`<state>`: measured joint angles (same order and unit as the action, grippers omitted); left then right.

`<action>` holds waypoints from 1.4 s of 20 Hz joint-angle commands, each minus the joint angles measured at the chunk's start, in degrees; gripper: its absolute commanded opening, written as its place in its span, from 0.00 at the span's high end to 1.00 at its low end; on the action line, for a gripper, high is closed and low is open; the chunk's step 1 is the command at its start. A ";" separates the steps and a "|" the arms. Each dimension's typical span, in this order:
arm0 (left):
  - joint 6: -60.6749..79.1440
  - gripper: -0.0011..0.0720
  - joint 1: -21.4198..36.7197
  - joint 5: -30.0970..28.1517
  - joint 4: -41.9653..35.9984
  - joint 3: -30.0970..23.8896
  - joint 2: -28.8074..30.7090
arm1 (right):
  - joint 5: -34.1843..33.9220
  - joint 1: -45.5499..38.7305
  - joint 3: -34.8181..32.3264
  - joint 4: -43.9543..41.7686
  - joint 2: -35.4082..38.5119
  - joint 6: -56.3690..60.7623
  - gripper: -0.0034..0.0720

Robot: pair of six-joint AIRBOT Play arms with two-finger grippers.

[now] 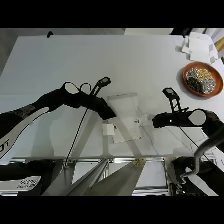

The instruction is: Fold the box and place the chain.

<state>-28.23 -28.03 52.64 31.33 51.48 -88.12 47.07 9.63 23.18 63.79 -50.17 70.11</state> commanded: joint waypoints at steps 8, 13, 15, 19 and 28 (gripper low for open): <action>8.59 0.53 -0.59 -1.20 -1.36 0.00 -0.07 | 0.00 0.07 -0.04 -0.02 0.04 0.02 0.93; 14.56 0.65 -1.75 -0.70 -2.58 0.00 -0.09 | 0.00 0.07 -0.04 -0.02 0.04 0.00 0.93; 15.50 0.66 -2.01 -0.57 -2.54 0.00 -0.09 | 0.00 0.07 -0.04 -0.02 0.04 0.02 0.93; 18.12 0.97 -2.08 -0.57 -2.49 0.00 -0.09 | 0.00 0.07 -0.04 -0.02 0.04 0.02 0.93; 24.63 0.99 -2.10 -0.52 -2.82 -0.17 -0.02 | 5.20 0.07 3.15 -1.66 2.40 0.17 0.55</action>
